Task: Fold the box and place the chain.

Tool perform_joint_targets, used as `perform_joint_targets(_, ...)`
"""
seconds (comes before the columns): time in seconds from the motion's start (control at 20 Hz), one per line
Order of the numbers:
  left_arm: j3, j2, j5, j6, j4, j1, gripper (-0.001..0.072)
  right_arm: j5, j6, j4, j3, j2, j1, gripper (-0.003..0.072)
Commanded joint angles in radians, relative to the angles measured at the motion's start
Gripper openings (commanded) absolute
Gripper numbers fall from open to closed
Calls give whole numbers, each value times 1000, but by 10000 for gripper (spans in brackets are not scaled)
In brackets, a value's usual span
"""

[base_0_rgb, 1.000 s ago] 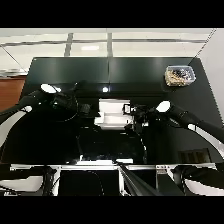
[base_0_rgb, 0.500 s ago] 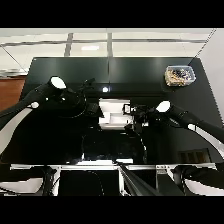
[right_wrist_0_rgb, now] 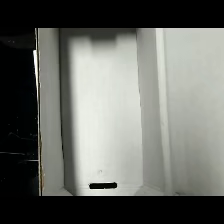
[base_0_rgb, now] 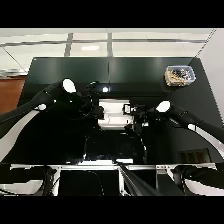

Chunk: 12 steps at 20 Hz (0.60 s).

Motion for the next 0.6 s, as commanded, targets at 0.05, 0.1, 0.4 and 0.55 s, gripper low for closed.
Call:
perform_joint_targets(0.05, 2, 0, 30, -92, 76, -16, 404, 0, 0, 0, 0, 0, 1, 161)
perform_joint_targets(0.1, 2, 0, 32, -125, 110, -22, 404, 0, 0, 0, 0, 0, 1, 161)
perform_joint_targets(0.4, 53, -5, 26, -434, 429, -158, 404, 0, 0, 0, 0, 0, 1, 161)
perform_joint_targets(0.55, 93, -35, -27, -591, 551, -233, 404, 0, 0, 0, 0, 0, 1, 161)
